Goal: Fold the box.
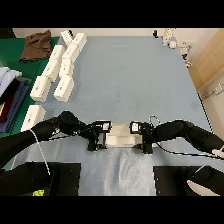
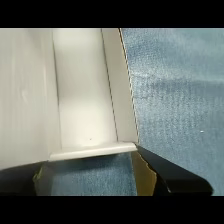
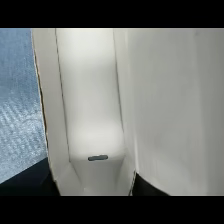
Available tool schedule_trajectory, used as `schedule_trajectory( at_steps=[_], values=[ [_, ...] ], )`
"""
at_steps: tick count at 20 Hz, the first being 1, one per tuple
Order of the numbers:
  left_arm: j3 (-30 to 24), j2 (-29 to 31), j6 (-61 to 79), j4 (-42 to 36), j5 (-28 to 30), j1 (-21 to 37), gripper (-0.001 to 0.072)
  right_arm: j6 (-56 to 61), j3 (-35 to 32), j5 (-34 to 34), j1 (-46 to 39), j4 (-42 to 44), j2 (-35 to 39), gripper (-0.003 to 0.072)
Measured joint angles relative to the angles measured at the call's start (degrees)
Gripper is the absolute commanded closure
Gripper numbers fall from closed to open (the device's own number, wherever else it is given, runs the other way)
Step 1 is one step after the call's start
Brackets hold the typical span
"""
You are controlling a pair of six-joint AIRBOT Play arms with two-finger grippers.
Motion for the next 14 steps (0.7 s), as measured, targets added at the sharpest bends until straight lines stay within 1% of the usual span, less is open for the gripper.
schedule_trajectory(
  at_steps=[4,13,14],
  values=[
    [-0.33,0.0,-0.81,-1.51,1.92,-0.09,0.0051,0.04,0.0,0.02,0.0,0.02,0.0,0.0168],
    [-0.5,0.0,-2.54,-2.82,4.37,-2.29,0.0062,0.02,0.0,0.13,0.0,0.0,0.0,0.0168],
    [-0.63,-0.02,-2.78,-2.8,4.57,-2.34,0.0149,0.02,0.0,0.13,0.0,0.0,0.0,0.0168]
  ],
)
